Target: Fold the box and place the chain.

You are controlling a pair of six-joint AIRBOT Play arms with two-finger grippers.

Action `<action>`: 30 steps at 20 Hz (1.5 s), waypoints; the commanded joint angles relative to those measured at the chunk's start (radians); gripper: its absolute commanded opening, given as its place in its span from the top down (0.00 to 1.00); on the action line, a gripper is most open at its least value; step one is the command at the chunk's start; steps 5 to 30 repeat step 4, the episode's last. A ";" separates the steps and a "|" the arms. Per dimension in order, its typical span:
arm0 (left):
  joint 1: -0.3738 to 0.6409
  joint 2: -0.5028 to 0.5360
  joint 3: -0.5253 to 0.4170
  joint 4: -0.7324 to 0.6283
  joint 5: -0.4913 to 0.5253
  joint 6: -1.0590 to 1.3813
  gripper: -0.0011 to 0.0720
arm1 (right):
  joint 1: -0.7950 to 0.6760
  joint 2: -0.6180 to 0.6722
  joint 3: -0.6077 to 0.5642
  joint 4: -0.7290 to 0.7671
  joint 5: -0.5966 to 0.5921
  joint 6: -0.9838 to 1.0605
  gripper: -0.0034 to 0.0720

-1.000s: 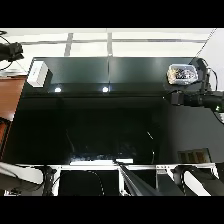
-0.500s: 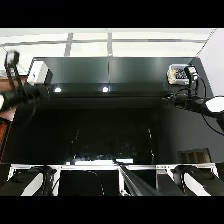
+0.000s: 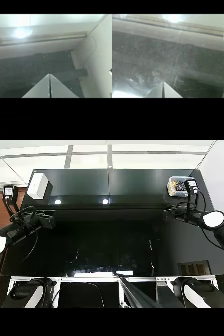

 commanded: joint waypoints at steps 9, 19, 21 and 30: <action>-0.001 0.009 -0.007 0.000 0.006 0.002 0.95 | 0.001 -0.001 -0.001 -0.001 -0.005 0.000 0.94; -0.001 0.009 -0.007 0.000 0.006 0.002 0.95 | 0.001 -0.001 -0.001 -0.001 -0.005 0.000 0.94; -0.001 0.009 -0.007 0.000 0.006 0.002 0.95 | 0.001 -0.001 -0.001 -0.001 -0.005 0.000 0.94; -0.001 0.009 -0.007 0.000 0.006 0.002 0.95 | 0.001 -0.001 -0.001 -0.001 -0.005 0.000 0.94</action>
